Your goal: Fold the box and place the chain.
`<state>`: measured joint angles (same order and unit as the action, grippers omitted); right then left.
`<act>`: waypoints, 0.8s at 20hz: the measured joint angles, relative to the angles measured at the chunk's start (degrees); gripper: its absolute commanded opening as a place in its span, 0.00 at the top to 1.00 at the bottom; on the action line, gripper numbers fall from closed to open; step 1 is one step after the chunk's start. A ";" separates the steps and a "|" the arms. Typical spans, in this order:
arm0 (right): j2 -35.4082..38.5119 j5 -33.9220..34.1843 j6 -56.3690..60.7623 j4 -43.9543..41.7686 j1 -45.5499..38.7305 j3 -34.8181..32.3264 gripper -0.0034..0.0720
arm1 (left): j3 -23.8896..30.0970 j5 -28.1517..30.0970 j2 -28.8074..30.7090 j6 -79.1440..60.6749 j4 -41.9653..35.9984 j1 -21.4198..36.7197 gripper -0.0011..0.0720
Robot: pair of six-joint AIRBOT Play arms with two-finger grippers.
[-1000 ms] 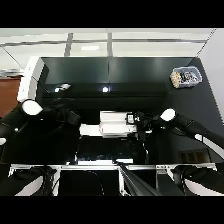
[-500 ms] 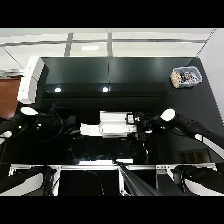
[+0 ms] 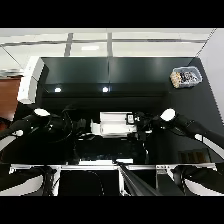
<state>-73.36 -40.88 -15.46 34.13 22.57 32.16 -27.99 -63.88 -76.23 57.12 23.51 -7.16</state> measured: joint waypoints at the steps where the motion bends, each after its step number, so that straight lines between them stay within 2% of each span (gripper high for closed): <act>1: 0.00 0.02 0.00 -0.02 0.02 0.00 0.65 | 0.00 -0.39 -0.02 -1.11 -1.18 0.07 0.37; 2: 0.00 0.00 0.00 -0.02 0.02 0.00 0.65 | 0.00 -1.31 -0.04 -1.99 -2.19 0.13 0.27; 6: 0.00 0.00 0.00 0.00 0.00 0.00 0.65 | -0.02 -2.32 -0.07 -3.91 -5.27 0.09 0.28; 11: 0.00 0.00 0.00 -0.02 0.02 0.00 0.65 | -2.25 -2.47 -0.07 -4.44 -6.64 -2.69 0.33; 12: 0.00 0.00 0.00 -0.02 0.02 0.00 0.65 | -3.32 -2.34 -0.07 -3.87 -5.49 -3.78 0.33; 14: 0.00 0.00 0.00 -0.02 0.02 0.00 0.65 | -5.90 -1.62 -0.07 -0.33 -1.75 -6.19 0.42; 16: 0.00 0.00 0.00 -0.02 0.02 0.00 0.65 | -8.87 -0.92 -0.09 5.49 3.56 -8.83 0.43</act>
<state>-73.36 -40.88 -15.46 34.11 22.59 32.16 -36.86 -64.79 -76.31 62.61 27.07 -15.99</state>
